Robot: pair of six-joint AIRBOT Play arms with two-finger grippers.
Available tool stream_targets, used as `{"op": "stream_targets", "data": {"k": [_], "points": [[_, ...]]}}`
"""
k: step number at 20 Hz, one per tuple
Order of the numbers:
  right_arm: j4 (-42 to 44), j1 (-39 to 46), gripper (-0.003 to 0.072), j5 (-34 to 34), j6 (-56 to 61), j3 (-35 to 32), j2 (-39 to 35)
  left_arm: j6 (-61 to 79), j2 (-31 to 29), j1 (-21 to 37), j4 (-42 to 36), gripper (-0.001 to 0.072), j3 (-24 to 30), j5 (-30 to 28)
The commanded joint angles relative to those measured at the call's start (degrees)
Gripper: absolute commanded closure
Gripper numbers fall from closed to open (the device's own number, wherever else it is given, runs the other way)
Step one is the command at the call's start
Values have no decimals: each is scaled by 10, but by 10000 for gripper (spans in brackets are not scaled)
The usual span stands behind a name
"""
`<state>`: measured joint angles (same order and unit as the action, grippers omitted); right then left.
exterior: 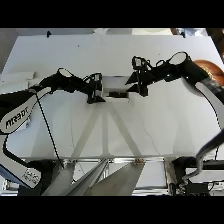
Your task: Fold the box and place the chain.
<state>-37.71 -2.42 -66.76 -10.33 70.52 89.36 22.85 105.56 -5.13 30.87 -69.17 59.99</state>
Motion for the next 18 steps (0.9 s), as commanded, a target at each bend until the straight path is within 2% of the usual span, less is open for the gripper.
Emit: {"op": "stream_targets", "data": {"k": [1,3,5,7,8,10,13,16,18], "points": [[60,-17,348,-6,27,2,-3,0,0,0,0,548,0,0],[157,-22,355,-5,60,2,-12,0,0,0,0,548,0,0],[275,-21,419,3,61,3,-21,0,0,0,0,548,0,0],[359,-22,421,49,97,6,-21,0,0,0,0,548,0,0],[365,-22,421,98,146,12,-19,0,0,0,0,548,0,0],[310,-21,421,171,226,38,-2,0,0,0,0,548,0,0],[173,-22,421,210,361,99,45,0,0,0,0,548,0,0],[36,-22,423,208,481,136,92,0,0,0,0,548,0,0],[-18,-22,426,158,491,136,108,0,0,0,0,548,0,0]]}}
